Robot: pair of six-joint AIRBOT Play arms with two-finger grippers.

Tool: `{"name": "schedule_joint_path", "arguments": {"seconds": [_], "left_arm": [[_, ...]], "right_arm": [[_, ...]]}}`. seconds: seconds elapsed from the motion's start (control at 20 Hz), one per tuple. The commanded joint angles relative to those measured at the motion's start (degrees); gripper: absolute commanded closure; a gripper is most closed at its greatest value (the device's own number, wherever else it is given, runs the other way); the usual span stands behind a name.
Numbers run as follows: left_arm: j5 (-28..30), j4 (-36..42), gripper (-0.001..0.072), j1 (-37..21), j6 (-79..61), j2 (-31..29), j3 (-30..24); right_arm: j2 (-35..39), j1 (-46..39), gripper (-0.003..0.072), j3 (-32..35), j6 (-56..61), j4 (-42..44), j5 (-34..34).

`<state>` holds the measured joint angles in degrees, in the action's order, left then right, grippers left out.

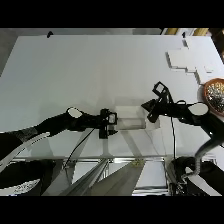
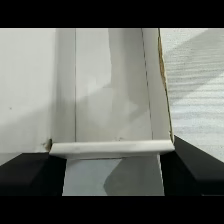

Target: Fold the box and place the chain.

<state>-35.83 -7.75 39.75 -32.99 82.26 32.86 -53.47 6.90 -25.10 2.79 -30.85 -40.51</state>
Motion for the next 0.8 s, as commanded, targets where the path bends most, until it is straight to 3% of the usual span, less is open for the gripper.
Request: {"name": "schedule_joint_path", "arguments": {"seconds": [0.0, 0.15, 0.3, 0.55, 0.65, 0.75], "left_arm": [[0.0, 0.0, 0.0659, 0.0, 0.0, 0.0, 0.0], [0.0, 0.0, 0.0659, 0.0, 0.0, 0.0, 0.0], [0.0, 0.0, 0.0659, 0.0, 0.0, 0.0, 0.0], [0.0, 0.0, 0.0659, 0.0, 0.0, 0.0, 0.0], [0.0, 0.0, 0.0659, 0.0, 0.0, 0.0, 0.0], [0.0, 0.0, 0.0659, 0.0, 0.0, 0.0, 0.0]], "right_arm": [[4.3, -4.0, 0.0668, -0.2, -13.8, -7.4, -13.0], [4.1, -2.2, 0.0665, -0.2, -20.8, -16.7, -15.7], [4.0, -1.6, 0.0441, -0.2, -20.8, -26.7, -14.6], [1.5, -1.6, 0.045, 0.1, -20.9, -25.4, -13.7], [-0.7, -1.6, 0.0508, 0.1, -21.6, -23.7, -13.6], [-2.3, -1.6, 0.0517, 0.2, -24.1, -18.6, -13.7]]}}
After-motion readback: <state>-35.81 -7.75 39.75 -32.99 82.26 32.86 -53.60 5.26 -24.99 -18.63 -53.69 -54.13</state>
